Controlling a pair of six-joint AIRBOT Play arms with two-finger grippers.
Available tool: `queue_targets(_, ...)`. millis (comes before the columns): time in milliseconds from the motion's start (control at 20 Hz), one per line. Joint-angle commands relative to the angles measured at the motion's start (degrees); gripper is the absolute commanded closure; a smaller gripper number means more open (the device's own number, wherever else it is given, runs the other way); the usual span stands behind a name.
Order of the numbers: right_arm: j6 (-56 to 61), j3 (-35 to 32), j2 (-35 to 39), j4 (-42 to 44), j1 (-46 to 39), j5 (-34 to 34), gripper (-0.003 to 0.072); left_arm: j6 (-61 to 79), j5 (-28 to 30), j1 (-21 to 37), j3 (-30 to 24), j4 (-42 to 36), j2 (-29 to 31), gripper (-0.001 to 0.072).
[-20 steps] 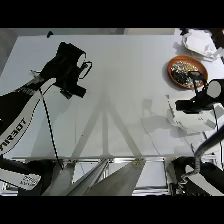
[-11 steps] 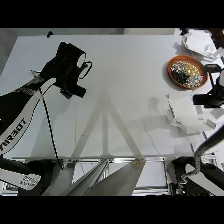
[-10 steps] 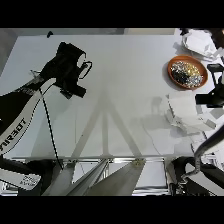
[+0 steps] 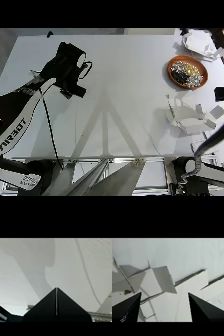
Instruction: Fold the box and place the chain.
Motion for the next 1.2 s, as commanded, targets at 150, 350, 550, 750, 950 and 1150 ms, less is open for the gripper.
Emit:
queue_targets(150, -10.14, 3.19, -9.66, 3.58, -7.93, 3.50, 0.0080, 0.00, 0.00, 0.04, -0.02, 0.00, 0.02, 0.0698)
queue_targets(350, -11.28, 3.17, -13.55, 8.70, -7.56, 3.02, 0.0129, 0.00, 0.02, 0.02, -0.02, 0.00, 0.02, 0.0698)
queue_targets(550, -9.97, 3.17, -16.63, 7.72, -7.65, 8.09, 0.0426, 0.00, 0.00, 0.02, -0.02, 0.02, 0.02, 0.0698)
queue_targets(750, -9.16, 3.17, -15.91, 9.14, -7.63, 11.10, 0.0663, 0.00, 0.02, 0.02, -0.02, 0.02, 0.02, 0.0698)
queue_targets(950, -18.38, 3.17, -11.91, 20.33, -7.50, 12.59, 0.0664, 0.00, 0.00, 0.02, -0.02, 0.02, 0.02, 0.0698)
queue_targets(1150, -27.34, 2.27, -4.22, 33.31, -3.91, 9.44, 0.0666, 0.00, 0.02, 0.02, -0.02, 0.02, 0.02, 0.0698)
